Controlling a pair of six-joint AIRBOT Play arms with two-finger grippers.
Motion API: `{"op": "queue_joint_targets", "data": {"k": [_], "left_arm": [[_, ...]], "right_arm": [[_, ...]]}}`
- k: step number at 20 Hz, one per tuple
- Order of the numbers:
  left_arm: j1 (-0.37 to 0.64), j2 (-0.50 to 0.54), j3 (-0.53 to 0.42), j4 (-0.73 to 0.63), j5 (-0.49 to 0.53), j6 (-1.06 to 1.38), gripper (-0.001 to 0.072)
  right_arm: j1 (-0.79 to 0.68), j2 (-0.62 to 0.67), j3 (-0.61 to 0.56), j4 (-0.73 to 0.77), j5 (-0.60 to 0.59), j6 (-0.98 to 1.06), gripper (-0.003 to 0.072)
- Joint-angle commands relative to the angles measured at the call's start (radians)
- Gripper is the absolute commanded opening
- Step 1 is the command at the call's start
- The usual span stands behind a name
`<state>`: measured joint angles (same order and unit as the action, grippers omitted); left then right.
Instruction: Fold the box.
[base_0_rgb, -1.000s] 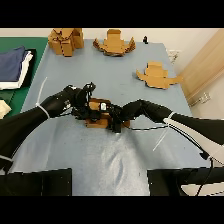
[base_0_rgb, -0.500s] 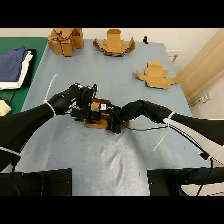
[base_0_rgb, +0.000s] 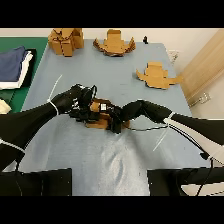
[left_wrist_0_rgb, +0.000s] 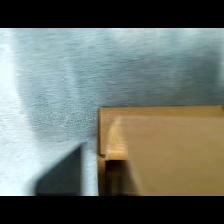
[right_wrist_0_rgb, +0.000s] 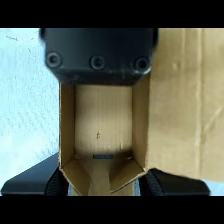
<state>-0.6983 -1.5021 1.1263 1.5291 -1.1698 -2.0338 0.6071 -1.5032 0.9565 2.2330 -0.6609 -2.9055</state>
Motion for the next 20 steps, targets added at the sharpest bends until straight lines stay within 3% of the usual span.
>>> {"op": "queue_joint_targets", "data": {"k": [1, 7, 8, 9, 10, 16, 17, 20], "left_arm": [[0.0, -0.011, 0.005, 0.012, -0.008, 0.021, 0.0019], [0.0, -0.01, 0.008, -0.016, 0.002, 0.059, 0.0021], [0.0, -0.007, 0.008, -0.019, 0.001, 0.074, 0.0064], [0.0, 0.001, 0.008, -0.017, -0.001, 0.088, 0.0366], [0.008, 0.013, 0.008, -0.01, 0.003, 0.094, 0.0476], [0.109, 0.139, 0.001, -0.078, 0.029, 0.315, 0.0478], [0.145, 0.159, -0.014, -0.123, 0.026, 0.408, 0.0548], [0.312, 0.23, -0.084, -0.402, -0.024, 0.84, 0.0556]], "right_arm": [[0.0, 0.0, 0.0, -0.003, -0.002, -0.001, 0.041], [0.0, 0.0, 0.0, -0.003, -0.003, -0.001, 0.041], [0.0, 0.0, 0.0, -0.003, -0.003, -0.001, 0.041], [0.0, 0.0, 0.0, -0.003, -0.003, -0.001, 0.041], [0.0, 0.0, 0.0, -0.003, -0.003, -0.001, 0.041], [0.0, 0.0, 0.0, -0.003, -0.003, -0.001, 0.041], [0.0, 0.0, 0.0, -0.003, -0.003, -0.001, 0.041], [0.0, 0.0, 0.0, -0.003, -0.003, -0.001, 0.041]]}}
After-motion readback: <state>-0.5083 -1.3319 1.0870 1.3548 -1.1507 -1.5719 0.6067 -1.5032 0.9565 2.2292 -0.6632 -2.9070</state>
